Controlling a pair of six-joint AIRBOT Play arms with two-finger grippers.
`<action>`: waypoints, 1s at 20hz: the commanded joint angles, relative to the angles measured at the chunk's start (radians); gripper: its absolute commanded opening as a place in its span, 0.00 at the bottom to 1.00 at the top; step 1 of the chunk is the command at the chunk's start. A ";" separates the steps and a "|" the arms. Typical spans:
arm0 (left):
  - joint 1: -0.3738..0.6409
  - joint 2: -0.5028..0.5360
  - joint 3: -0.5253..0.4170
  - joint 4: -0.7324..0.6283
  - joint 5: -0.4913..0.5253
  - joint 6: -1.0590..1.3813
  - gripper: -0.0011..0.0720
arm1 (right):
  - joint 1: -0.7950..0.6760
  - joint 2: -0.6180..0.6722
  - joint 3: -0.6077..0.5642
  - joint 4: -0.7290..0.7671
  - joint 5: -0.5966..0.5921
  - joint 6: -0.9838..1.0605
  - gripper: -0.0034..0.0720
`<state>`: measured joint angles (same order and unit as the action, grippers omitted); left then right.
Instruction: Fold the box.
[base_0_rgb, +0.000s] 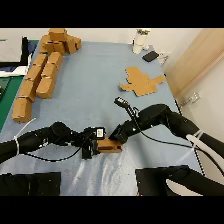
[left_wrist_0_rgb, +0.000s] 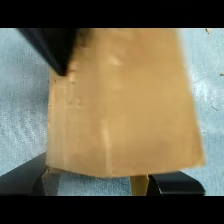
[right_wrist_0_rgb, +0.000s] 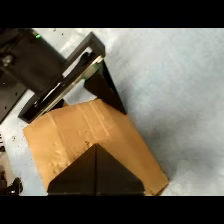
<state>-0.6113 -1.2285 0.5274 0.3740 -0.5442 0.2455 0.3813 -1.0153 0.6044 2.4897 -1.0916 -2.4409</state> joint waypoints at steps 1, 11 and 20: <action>0.000 0.000 0.001 0.000 0.000 0.000 0.55 | 0.065 0.096 -0.058 -0.012 0.064 -0.003 0.05; 0.000 0.000 0.001 0.000 0.000 0.000 0.55 | 0.370 0.225 -0.067 -0.327 0.398 0.100 0.05; 0.000 0.000 0.000 0.000 0.000 0.000 0.55 | 0.706 0.353 -0.183 -0.922 0.518 0.395 0.05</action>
